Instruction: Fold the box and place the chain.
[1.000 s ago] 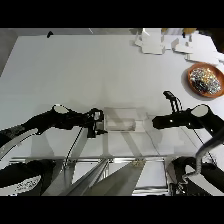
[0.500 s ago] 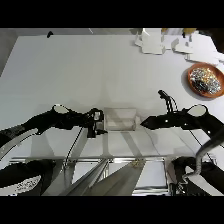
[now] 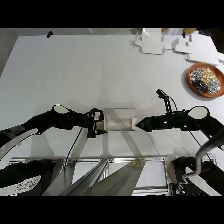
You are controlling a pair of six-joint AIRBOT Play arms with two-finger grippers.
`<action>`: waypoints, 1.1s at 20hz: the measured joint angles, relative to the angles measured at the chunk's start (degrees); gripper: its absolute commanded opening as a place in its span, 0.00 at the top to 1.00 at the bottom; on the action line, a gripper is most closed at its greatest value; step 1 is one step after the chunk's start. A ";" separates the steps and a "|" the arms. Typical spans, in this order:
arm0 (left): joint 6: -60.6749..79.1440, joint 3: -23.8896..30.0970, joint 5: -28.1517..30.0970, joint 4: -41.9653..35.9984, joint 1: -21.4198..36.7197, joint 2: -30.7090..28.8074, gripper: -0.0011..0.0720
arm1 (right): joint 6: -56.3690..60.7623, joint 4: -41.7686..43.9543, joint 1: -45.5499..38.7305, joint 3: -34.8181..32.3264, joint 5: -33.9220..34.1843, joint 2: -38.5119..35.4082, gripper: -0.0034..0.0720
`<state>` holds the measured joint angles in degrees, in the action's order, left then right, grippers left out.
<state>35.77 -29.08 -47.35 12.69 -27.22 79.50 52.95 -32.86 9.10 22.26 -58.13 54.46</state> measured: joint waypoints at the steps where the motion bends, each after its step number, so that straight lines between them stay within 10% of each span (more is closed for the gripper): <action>1: 0.00 0.00 0.00 0.00 0.00 0.00 0.63 | 0.85 -0.68 0.63 0.04 0.87 0.00 0.52; 8: 0.00 0.00 -0.02 -0.02 0.00 0.00 0.63 | 3.56 -2.78 5.35 4.96 2.97 0.04 0.55; 13: 0.00 0.00 -0.02 -0.02 0.00 0.00 0.63 | 5.75 -6.80 3.19 7.78 -0.11 -1.49 0.93; 22: 0.00 0.00 -0.02 -0.02 0.00 0.00 0.63 | 10.73 -19.89 -10.99 5.09 -0.37 -1.66 0.93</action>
<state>35.77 -29.08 -47.37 12.67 -27.22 79.50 63.68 -52.75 -1.89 27.35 -58.50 52.80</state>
